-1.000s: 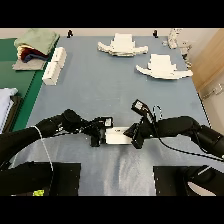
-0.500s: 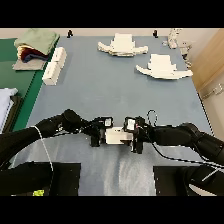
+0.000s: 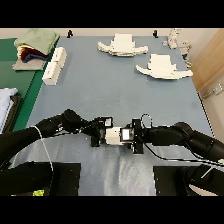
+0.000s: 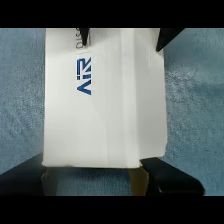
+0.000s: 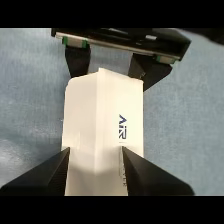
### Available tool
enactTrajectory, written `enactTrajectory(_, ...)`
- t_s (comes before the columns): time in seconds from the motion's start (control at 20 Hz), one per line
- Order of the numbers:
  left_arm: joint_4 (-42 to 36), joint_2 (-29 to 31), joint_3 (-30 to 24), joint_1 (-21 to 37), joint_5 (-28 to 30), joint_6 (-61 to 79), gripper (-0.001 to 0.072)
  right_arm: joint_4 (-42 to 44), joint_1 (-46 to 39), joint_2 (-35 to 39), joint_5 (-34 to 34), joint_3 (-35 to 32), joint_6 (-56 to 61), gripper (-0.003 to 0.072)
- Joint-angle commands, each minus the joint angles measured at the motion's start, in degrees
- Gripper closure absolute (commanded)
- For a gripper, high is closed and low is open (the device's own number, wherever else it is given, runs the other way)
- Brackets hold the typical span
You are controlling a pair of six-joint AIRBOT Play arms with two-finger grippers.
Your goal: Fold the box.
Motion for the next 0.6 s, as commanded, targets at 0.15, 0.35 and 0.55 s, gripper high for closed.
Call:
enactTrajectory(0.15, 0.0, 0.0, 0.0, 0.0, 0.0, 0.0, 0.0243, -1.9, 0.0, 0.8, 1.5, 0.5, -1.5, 0.0168)
enactTrajectory(0.35, 0.0, 0.0, 0.0, 0.0, 0.0, 0.0, 0.0242, -3.6, 0.0, 2.6, 2.8, 0.5, -1.5, 0.0168)
enactTrajectory(0.55, 0.0, 0.0, 0.0, 0.0, 0.0, 0.0, 0.0243, -4.9, 0.0, 2.7, 6.0, 0.5, -1.5, 0.0168)
